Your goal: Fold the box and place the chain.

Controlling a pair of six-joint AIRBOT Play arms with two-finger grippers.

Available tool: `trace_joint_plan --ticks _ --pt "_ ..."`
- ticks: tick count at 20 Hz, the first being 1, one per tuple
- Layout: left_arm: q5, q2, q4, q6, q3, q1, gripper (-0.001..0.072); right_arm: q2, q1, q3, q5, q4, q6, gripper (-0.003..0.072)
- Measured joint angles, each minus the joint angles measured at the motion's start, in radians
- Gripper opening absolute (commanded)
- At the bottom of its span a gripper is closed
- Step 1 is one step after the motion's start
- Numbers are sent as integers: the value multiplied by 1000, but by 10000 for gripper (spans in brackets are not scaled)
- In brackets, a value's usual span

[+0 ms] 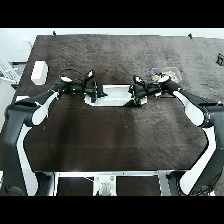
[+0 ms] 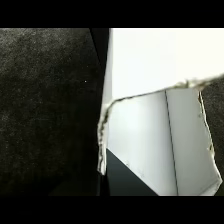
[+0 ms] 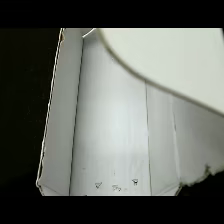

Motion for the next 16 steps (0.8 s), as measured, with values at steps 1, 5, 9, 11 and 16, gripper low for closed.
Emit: trace_joint_plan --ticks 1,5,9,11,16 --pt "0 0 0 0 0 0 20 0 0 0 -2 -2 -1 611" --pt "-1 0 0 0 0 0 19 0 1 0 -4 -5 -3 558" --pt "-1 0 0 0 0 0 19 0 2 0 -7 -16 -5 558" --pt "-1 0 0 0 0 0 19 0 2 1 -10 -22 -7 559" --pt "-1 0 0 0 0 -1 19 0 3 1 -14 -31 -18 502"
